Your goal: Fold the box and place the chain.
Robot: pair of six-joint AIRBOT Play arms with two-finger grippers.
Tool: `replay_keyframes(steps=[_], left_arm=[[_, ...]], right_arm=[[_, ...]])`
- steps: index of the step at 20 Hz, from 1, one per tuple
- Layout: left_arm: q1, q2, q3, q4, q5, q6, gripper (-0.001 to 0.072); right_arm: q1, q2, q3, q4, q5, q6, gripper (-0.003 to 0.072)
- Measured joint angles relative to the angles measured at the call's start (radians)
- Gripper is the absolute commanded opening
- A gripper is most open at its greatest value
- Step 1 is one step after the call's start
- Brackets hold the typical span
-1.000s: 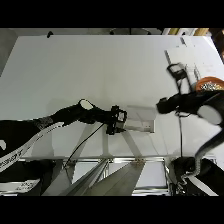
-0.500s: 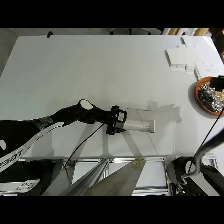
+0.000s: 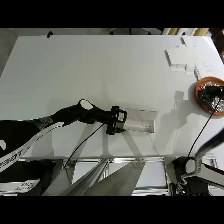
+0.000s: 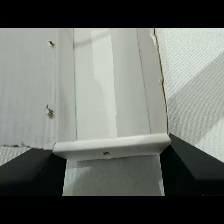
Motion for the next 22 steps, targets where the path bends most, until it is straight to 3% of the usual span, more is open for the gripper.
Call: replay_keyframes(steps=[6, 8, 17, 19, 22], left_arm=[[0.000, 0.000, 0.000, 0.000, 0.000, 0.000, 0.0068], [0.000, 0.000, 0.000, 0.000, 0.000, 0.000, 0.0068], [0.000, 0.000, 0.000, 0.000, 0.000, 0.000, 0.0068], [0.000, 0.000, 0.000, 0.000, 0.000, 0.000, 0.0068], [0.000, 0.000, 0.000, 0.000, 0.000, 0.000, 0.0068]], right_arm=[[-0.004, -0.101, 0.000, 0.101, -0.061, -0.130, 0.0215], [-0.004, -0.115, 0.000, 0.128, -0.071, -0.154, 0.0156], [-0.005, -0.138, 0.000, 0.143, -0.035, -0.182, 0.0155], [-0.005, -0.138, 0.000, 0.143, -0.029, -0.185, 0.0058], [-0.005, -0.138, 0.000, 0.139, -0.018, -0.185, 0.0020]])
